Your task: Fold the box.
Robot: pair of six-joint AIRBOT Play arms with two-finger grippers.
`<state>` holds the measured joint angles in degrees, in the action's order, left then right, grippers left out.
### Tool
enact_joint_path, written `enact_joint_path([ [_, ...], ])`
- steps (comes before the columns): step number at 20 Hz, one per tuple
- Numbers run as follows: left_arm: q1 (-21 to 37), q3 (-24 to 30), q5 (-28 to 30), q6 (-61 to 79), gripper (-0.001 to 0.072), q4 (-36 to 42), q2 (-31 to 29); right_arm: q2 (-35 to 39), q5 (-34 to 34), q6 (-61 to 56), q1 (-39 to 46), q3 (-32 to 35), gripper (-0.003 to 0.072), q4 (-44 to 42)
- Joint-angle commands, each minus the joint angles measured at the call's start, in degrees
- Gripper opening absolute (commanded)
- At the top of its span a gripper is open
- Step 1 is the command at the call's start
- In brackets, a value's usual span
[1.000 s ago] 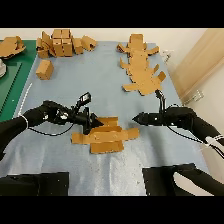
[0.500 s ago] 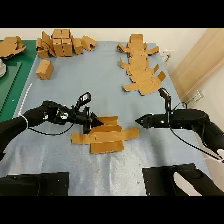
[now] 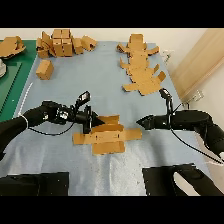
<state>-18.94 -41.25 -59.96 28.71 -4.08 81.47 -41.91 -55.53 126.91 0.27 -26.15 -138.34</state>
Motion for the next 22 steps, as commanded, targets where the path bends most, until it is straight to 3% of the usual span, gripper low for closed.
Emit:
enact_joint_path([
  [1, 0.0, 0.0, -0.4, 2.4, 0.0012, -0.4, 0.0, 0.1, 0.0, 0.1, 0.0, 0.0, 0.0002, 0.2],
  [15, 0.0, 0.2, -2.2, 3.9, 0.0012, -1.9, 0.0, 0.2, 1.0, 1.7, -0.4, 4.2, 0.0002, 0.0],
  [22, 0.1, 0.3, -2.5, 3.8, 0.0012, -2.0, 0.0, 0.2, 4.2, 0.4, -11.3, 4.2, 0.0002, -0.1],
])
